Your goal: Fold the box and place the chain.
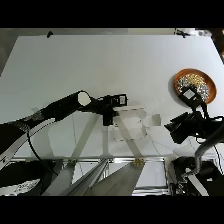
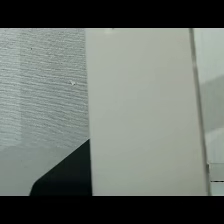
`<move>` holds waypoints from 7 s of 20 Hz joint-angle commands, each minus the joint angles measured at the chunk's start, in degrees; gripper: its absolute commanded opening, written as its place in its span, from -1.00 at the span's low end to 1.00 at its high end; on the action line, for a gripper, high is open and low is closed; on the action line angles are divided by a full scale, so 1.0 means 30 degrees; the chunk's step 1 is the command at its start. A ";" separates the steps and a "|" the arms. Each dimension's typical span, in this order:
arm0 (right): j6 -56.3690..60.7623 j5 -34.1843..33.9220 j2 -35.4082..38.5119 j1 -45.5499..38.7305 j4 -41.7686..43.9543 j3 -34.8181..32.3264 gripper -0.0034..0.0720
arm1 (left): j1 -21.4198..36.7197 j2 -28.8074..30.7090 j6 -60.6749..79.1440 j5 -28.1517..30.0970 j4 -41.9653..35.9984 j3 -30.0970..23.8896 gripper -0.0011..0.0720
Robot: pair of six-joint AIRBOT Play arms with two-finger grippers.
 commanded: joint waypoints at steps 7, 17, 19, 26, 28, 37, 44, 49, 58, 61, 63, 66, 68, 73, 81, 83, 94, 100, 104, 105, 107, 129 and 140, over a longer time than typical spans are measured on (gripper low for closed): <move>0.0000 0.0007 0.0007 0.0000 0.0007 -0.0007 -0.02 | -0.0015 -0.1282 0.0036 -0.1042 0.0219 0.0000 -0.70; -0.0510 0.0087 0.0007 0.0000 0.0007 -0.0007 -0.02 | 0.0015 -0.0306 0.1392 -0.0583 0.0386 0.0153 -0.95; -0.0517 0.0153 0.0007 0.0000 0.0007 -0.0007 -0.02 | 0.0015 -0.0087 0.1370 -0.0474 0.0590 0.0153 -0.95; -0.3016 0.1406 0.0007 0.0000 0.0007 -0.0007 -0.02 | 0.0015 -0.0095 0.1239 -0.0481 0.1042 0.0153 -0.95; -0.3009 0.1370 0.0007 0.0000 0.0022 -0.0007 -0.02 | -0.0022 -0.0095 0.1239 -0.0627 0.1333 0.0153 -0.95; -0.3045 0.1370 0.0007 0.0000 0.0015 -0.0007 -0.02 | -0.0022 -0.0372 0.1231 -0.1370 0.1355 0.0153 -0.95; -0.3461 0.1406 -0.0007 0.0000 0.0029 -0.0007 -0.02 | -0.0015 -0.0452 0.1246 -0.1348 0.1362 0.0153 -0.95; -0.3541 0.1435 -0.0007 0.0000 0.0117 -0.0007 -0.02 | -0.0007 -0.0444 0.1246 -0.1341 0.1355 0.0153 -0.93; -0.8371 0.0765 -0.0619 0.0000 0.1610 -0.1093 0.44 | -0.0022 -0.0444 0.1239 -0.1348 0.1348 0.0153 -0.94; -1.1081 -0.1304 -0.0969 0.0007 0.1770 -0.2980 0.69 | -0.0022 -0.0444 0.1239 -0.1348 0.1348 0.0153 -0.94; -1.3471 -0.2550 -0.1341 0.0459 0.2535 -0.4233 0.84 | -0.0022 -0.0444 0.1239 -0.1348 0.1348 0.0153 -0.94; -1.5518 -0.4896 -0.1421 0.2011 0.2652 -0.5960 0.91 | -0.0022 -0.0444 0.1239 -0.1348 0.1341 0.0153 -0.94; -1.5518 -0.6878 -0.1428 0.3177 0.2739 -0.6615 0.92 | -0.0022 -0.0444 0.1239 -0.1348 0.1341 0.0153 -0.94; -1.5511 -1.1453 -0.1982 0.6841 0.3177 -0.8007 0.93 | -0.0022 -0.0444 0.1239 -0.1348 0.1341 0.0153 -0.94; -1.5307 -1.5110 -0.4197 0.8349 0.3563 -0.8138 0.93 | -0.0022 -0.0444 0.1246 -0.1348 0.1333 0.0153 -0.94; -1.5307 -1.5132 -0.4189 0.8204 0.3439 -0.7715 0.93 | -0.0022 -0.0444 0.1246 -0.1348 0.1333 0.0153 -0.94; -1.6662 -1.3763 -0.4211 0.5676 0.4262 -0.6477 0.93 | -0.0022 -0.0444 0.1239 -0.1348 0.1326 0.0153 -0.94; -2.0531 -1.3719 -0.4554 0.3978 0.8677 -0.6477 0.93 | -0.0022 -0.0444 0.1239 -0.1348 0.1319 0.0153 -0.94; -2.2520 -1.3733 -0.5537 0.3825 1.0032 -0.6470 0.93 | -0.0022 -0.0444 0.1239 -0.1348 0.1304 0.0153 -0.94; -2.2513 -1.3726 -0.5676 0.3825 1.0025 -0.6470 0.93 | -0.0022 -0.0444 0.1239 -0.1348 0.1297 0.0153 -0.94; -2.2520 -1.3712 -0.5807 0.3825 1.0032 -0.6470 0.93 | -0.0022 -0.0444 0.1239 -0.1348 0.1297 0.0153 -0.94; -2.6447 -1.0819 -0.9165 0.1800 1.2349 -0.4947 0.93 | -0.0022 -0.0444 0.1239 -0.1348 0.1290 0.0153 -0.94; -2.6461 -0.9508 -0.7868 0.0000 1.1992 -0.4947 0.92 | -0.0022 -0.0444 0.1246 -0.1348 0.1290 0.0153 -0.94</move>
